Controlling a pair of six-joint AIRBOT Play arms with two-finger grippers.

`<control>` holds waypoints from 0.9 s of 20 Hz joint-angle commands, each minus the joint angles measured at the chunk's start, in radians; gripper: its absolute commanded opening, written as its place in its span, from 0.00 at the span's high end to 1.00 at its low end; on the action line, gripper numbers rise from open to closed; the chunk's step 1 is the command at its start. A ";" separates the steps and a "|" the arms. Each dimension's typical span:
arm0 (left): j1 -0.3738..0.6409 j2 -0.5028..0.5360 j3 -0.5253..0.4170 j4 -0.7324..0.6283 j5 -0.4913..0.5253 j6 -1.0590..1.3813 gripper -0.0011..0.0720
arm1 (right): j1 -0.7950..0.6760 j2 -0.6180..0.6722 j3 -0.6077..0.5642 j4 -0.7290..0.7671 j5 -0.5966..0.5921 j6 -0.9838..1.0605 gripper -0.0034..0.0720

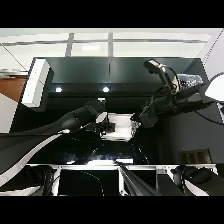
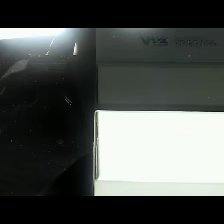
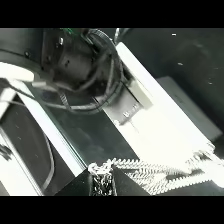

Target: Fold the box and place the chain.

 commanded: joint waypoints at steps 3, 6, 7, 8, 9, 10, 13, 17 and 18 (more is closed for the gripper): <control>0.000 0.001 0.000 0.000 0.000 0.000 0.94 | 0.001 -0.061 -0.079 0.179 -0.179 -0.056 0.91; 0.000 0.001 0.000 0.000 0.000 0.000 0.94 | 0.001 -0.103 -0.079 0.178 -0.207 -0.069 0.90; 0.000 0.001 0.000 0.000 0.000 0.000 0.94 | 0.001 -0.108 -0.079 0.157 -0.202 -0.068 0.90; 0.000 0.001 0.000 0.000 0.000 0.000 0.94 | 0.001 -0.111 -0.080 0.134 -0.185 -0.068 0.91; 0.000 0.001 0.000 0.000 0.000 0.000 0.94 | 0.001 -0.111 -0.085 0.114 -0.171 -0.068 0.91; 0.000 0.001 0.000 0.000 0.000 0.000 0.94 | 0.001 -0.111 -0.093 0.104 -0.153 -0.068 0.91; 0.000 0.001 0.000 0.000 0.000 0.000 0.94 | 0.001 -0.111 -0.114 0.084 -0.137 -0.067 0.91; 0.000 0.001 0.000 0.000 0.000 0.000 0.94 | -0.003 -0.111 -0.133 0.080 -0.137 -0.064 0.17; 0.000 0.001 0.000 0.000 0.000 0.000 0.94 | -0.017 -0.110 -0.133 0.070 -0.133 -0.065 0.05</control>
